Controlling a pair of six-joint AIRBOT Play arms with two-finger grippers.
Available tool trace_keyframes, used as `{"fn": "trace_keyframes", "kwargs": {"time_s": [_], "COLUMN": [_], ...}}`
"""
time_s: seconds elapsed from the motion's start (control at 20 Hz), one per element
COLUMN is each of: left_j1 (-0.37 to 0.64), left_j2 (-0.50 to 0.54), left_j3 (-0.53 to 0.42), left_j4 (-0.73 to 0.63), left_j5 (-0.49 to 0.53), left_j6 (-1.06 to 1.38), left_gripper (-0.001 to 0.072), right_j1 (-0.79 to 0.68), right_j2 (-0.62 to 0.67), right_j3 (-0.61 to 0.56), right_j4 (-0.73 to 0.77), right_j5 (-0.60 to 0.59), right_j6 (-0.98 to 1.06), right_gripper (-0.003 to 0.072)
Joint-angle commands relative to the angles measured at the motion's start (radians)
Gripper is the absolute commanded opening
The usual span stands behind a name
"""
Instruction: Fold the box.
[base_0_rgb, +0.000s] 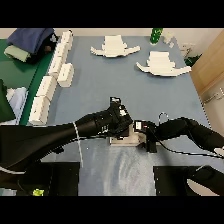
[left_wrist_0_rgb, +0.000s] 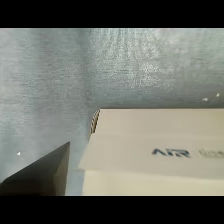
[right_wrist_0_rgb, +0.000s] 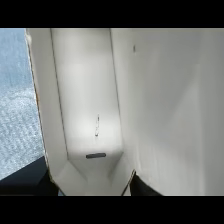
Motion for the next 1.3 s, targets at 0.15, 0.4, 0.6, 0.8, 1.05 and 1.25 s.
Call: {"fn": "trace_keyframes", "kwargs": {"time_s": [0.15,0.4,0.6,0.8,1.05,1.25], "left_j1": [0.001,0.000,0.002,0.025,0.319,0.483], "left_j2": [0.088,0.167,0.219,0.299,0.487,0.516], "left_j3": [0.081,0.093,0.079,-0.021,-0.296,-0.467], "left_j4": [0.005,-0.056,-0.051,-0.074,-0.410,-0.622], "left_j5": [-0.230,-0.427,-0.365,-0.225,0.033,0.237], "left_j6": [0.061,0.239,0.473,0.691,1.437,1.961], "left_gripper": [0.0162,0.0014,0.0014,0.0013,0.0015,0.0697], "right_j1": [0.000,0.000,0.000,0.000,0.000,0.000], "right_j2": [0.001,0.001,0.001,0.001,0.001,0.001], "right_j3": [0.000,0.000,0.000,0.000,0.000,0.000], "right_j4": [0.000,0.000,0.000,0.000,0.000,0.000], "right_j5": [0.000,0.000,0.000,0.000,0.000,0.000], "right_j6": [0.000,0.000,0.000,0.000,0.000,0.000], "right_gripper": [0.0506,0.0506,0.0506,0.0506,0.0506,0.0505]}}
